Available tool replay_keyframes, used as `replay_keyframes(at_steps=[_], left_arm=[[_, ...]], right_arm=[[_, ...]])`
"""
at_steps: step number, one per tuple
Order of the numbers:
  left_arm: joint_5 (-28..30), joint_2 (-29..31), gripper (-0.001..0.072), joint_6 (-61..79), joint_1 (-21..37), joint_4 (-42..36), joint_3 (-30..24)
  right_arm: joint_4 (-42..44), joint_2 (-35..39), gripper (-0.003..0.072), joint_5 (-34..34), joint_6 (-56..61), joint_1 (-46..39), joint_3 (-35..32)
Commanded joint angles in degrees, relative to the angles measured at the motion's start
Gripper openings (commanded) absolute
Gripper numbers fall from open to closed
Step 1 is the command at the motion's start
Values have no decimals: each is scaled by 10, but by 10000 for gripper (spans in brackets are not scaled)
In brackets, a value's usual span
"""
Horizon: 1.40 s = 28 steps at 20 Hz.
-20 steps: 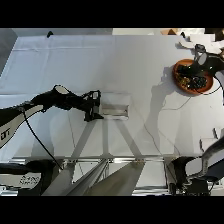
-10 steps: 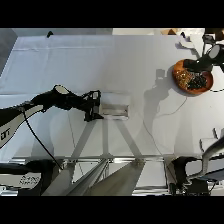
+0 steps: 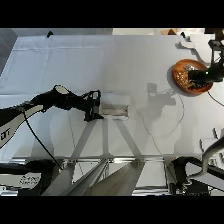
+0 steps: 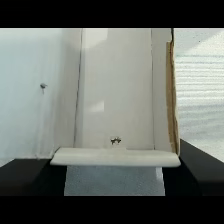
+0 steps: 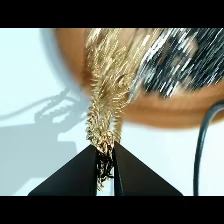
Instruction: Fold the box and place the chain.
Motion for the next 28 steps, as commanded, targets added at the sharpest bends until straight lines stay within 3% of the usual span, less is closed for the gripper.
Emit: replay_keyframes(at_steps=[1,8,15,28], left_arm=[[0,0,401,0,0,0,0],[0,0,401,0,0,0,0],[0,0,401,0,0,0,0],[0,0,401,0,0,0,0]], right_arm=[[2,75,7,9,-31,25,-81],[3,178,6,62,-31,141,-91],[19,194,6,79,-9,269,-91],[46,166,7,-40,34,447,-91]])
